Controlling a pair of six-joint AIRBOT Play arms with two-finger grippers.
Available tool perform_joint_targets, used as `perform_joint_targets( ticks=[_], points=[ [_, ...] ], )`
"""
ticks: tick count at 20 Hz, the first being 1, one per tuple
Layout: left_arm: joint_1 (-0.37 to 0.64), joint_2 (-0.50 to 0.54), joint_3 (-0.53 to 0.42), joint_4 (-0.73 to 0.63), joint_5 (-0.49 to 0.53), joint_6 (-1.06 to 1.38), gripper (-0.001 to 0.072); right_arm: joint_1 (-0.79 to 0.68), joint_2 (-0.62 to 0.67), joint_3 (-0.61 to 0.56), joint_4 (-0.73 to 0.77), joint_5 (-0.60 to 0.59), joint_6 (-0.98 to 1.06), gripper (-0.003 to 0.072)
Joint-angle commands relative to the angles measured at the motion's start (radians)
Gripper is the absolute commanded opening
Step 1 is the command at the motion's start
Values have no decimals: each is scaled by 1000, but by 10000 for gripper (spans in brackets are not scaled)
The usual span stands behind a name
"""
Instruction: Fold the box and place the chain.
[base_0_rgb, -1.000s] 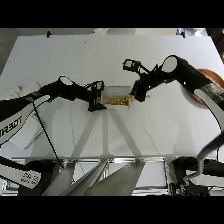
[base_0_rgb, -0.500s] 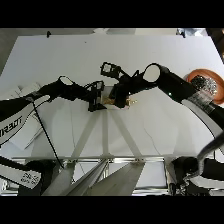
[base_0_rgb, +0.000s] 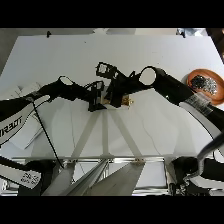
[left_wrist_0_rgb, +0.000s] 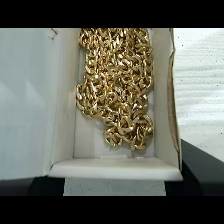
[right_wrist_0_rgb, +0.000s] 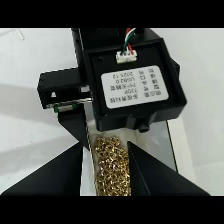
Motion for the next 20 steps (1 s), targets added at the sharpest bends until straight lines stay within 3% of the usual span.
perform_joint_targets(
  ticks=[1,6,13,17,20],
  points=[
    [0,0,1,0,0,0,143,-16,8,0,-29,29,0,305],
    [0,0,1,0,0,0,143,-155,51,-16,-43,187,-6,306],
    [0,0,1,0,0,0,143,-326,185,-327,-37,61,-272,313],
    [0,0,1,0,0,0,143,-338,140,-362,-27,5,-368,315],
    [0,0,1,0,0,0,143,-338,89,-362,19,-37,-550,361]
  ],
)
